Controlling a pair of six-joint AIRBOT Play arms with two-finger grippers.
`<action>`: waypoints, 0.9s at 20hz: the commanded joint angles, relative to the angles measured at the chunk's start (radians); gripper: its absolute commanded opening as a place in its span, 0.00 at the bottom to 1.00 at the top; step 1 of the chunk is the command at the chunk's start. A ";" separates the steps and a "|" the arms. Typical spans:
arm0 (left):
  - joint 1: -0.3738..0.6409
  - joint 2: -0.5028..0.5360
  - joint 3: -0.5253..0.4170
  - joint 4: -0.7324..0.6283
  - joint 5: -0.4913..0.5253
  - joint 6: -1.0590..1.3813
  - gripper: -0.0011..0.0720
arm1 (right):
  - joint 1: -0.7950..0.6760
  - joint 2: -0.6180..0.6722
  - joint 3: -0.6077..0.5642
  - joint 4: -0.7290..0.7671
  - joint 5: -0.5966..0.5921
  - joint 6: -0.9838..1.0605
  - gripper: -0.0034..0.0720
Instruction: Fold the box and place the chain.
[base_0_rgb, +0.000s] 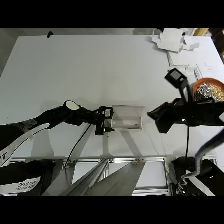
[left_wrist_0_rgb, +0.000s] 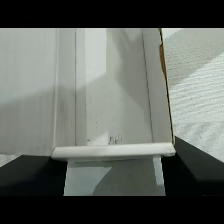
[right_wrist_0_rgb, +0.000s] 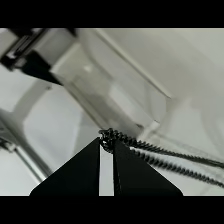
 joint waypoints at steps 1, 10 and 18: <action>0.000 0.000 0.000 0.000 0.000 0.000 0.40 | 0.186 -0.028 0.001 0.020 -0.158 0.016 0.07; 0.000 0.000 0.000 0.000 0.000 0.000 0.40 | 0.280 -0.329 0.001 0.021 -0.296 0.055 0.07; 0.000 0.000 0.000 0.000 0.000 0.000 0.40 | 0.195 -0.271 0.002 -0.093 0.006 -0.089 0.40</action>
